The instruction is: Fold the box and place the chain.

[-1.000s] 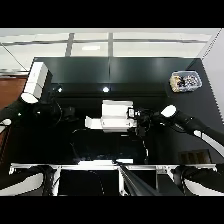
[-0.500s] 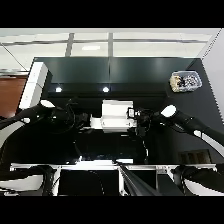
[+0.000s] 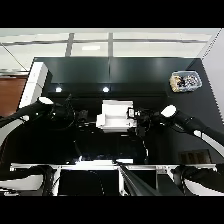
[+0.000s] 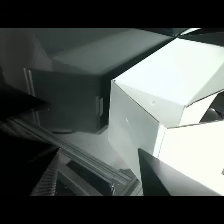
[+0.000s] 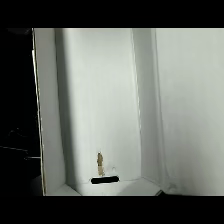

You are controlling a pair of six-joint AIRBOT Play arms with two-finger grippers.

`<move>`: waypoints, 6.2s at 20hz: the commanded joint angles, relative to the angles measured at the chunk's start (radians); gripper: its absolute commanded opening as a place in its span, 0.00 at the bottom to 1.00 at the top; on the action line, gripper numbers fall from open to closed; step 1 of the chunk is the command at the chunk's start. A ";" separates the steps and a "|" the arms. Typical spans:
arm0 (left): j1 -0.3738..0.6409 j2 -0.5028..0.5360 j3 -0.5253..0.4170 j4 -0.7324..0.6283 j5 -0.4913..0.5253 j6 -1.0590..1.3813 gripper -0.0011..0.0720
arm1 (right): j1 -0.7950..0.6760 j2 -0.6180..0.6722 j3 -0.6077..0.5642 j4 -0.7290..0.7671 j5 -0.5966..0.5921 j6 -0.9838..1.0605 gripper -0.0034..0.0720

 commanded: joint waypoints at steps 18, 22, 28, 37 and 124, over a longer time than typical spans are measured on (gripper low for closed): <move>-0.117 0.001 0.107 -0.058 -0.071 -0.056 0.65 | 0.000 0.000 0.000 0.000 0.000 0.000 0.60; -0.134 0.001 0.171 0.120 -0.058 -0.237 0.61 | 0.000 0.000 0.000 0.000 0.000 0.000 0.60; -0.258 0.001 0.264 0.267 -0.023 -0.429 0.61 | 0.000 0.000 0.000 0.000 -0.001 0.000 0.60; -0.425 0.001 0.385 0.607 0.003 -0.750 0.61 | 0.000 0.000 0.000 0.000 -0.001 0.000 0.60; -0.639 -0.115 0.527 0.967 -0.110 -1.308 0.05 | 0.053 0.063 0.000 0.085 0.014 0.110 0.29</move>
